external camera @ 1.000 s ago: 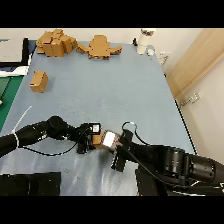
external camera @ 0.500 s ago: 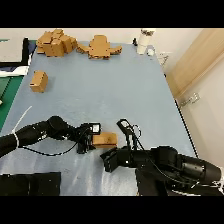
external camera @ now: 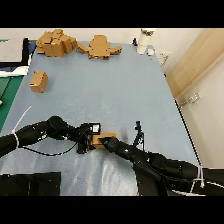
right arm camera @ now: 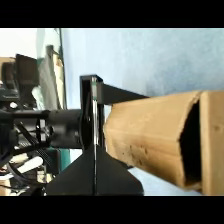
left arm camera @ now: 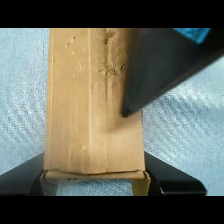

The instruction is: Fold the box.

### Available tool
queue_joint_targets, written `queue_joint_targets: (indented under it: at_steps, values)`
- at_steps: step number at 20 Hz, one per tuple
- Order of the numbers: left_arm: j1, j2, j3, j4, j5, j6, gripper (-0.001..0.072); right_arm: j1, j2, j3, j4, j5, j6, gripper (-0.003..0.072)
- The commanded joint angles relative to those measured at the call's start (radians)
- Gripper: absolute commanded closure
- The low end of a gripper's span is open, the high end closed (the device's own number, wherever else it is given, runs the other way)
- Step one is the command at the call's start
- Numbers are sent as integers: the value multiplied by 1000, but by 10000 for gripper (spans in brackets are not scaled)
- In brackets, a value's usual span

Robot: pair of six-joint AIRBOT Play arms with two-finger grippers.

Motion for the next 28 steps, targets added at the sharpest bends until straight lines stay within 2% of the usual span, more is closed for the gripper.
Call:
queue_joint_targets:
  at_steps: [1, 15, 28]
  values:
    - [0, -1, 0, 0, 0, 0, 109, 1, -104, -23, -50, 177, 114, 685]
    - [0, -1, 0, 0, 0, 0, 110, 1, -122, -58, -134, 177, 207, 684]
    - [0, -1, 0, 0, 0, 0, 110, 1, -124, -62, -144, 147, 196, 684]
